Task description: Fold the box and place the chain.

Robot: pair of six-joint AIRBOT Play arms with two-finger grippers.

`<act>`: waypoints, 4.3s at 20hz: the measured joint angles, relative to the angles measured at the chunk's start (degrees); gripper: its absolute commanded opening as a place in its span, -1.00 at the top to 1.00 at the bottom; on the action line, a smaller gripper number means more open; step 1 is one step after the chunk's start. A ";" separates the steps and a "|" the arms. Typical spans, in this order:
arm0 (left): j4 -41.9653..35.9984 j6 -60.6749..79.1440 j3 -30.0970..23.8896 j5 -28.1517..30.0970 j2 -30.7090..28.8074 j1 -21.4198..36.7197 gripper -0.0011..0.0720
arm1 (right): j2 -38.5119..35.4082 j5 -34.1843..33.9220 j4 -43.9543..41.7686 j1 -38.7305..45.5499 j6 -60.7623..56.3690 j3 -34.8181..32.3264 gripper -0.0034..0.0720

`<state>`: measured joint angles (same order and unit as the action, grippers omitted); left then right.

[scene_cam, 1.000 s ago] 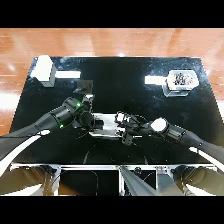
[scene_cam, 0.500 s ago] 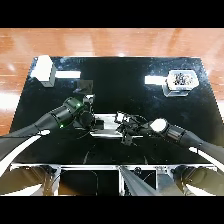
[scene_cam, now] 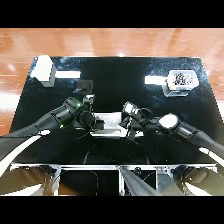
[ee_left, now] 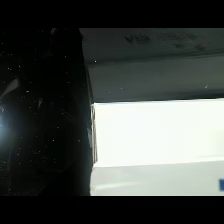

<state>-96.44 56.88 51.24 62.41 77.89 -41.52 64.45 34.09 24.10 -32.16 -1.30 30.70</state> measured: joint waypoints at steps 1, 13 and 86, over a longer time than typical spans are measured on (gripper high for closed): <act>0.02 0.13 0.00 0.02 0.00 -0.02 0.91 | -1.18 0.90 -0.09 1.25 -1.22 0.00 0.81; 0.44 0.09 0.00 -0.04 0.00 -0.02 0.92 | -5.16 28.89 4.31 26.71 -45.33 0.00 0.79; 1.05 -1.77 0.02 0.33 0.00 -0.07 0.92 | 16.52 24.24 64.54 -18.29 -126.40 27.80 -0.10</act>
<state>-95.39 55.11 51.27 62.74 77.89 -41.58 80.97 58.33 88.64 -50.46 -127.70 58.50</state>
